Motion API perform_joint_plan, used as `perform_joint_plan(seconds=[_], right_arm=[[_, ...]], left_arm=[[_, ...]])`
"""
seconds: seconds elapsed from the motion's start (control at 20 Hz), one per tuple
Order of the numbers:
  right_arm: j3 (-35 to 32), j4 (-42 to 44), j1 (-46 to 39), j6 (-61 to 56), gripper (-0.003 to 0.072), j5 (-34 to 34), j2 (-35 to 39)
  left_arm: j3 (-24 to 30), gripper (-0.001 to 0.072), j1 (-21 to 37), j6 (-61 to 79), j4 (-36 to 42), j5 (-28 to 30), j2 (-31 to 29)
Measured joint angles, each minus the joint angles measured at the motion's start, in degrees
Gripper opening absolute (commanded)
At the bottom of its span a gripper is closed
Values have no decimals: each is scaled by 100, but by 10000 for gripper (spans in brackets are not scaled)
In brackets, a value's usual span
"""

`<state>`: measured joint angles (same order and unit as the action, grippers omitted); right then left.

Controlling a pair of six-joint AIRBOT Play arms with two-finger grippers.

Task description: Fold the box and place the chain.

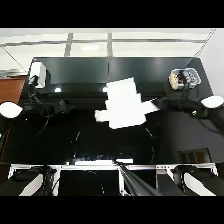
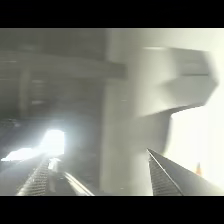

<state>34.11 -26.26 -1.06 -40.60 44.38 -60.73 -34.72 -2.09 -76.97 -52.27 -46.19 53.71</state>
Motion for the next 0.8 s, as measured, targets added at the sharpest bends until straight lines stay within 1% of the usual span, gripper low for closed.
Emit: perform_joint_plan(seconds=[0.15, 0.3, 0.45, 0.6, 0.65, 0.7, 0.8], right_arm=[[-538, 444, 935, 144, 16, -782, 188], [-761, 686, 1554, 160, 16, -1353, 258], [-844, 802, 1812, 103, 16, -1606, 282], [-874, 850, 1912, 46, 16, -1705, 295], [-879, 857, 1928, 33, 16, -1716, 295], [-883, 874, 1943, 28, 16, -1731, 293], [-887, 885, 1956, 9, 16, -1751, 295]], left_arm=[[-343, 701, -238, 575, 782, -216, 817], [-935, 701, -393, 1204, 1482, -651, 1801], [-1464, 701, -450, 1657, 1893, -1167, 2616], [-1829, 700, -476, 2109, 2149, -1816, 3235], [-1917, 689, -483, 2280, 2210, -2039, 3407], [-2017, 619, -503, 2465, 2262, -2262, 3587], [-2236, 604, -586, 2743, 2267, -2618, 3901]])
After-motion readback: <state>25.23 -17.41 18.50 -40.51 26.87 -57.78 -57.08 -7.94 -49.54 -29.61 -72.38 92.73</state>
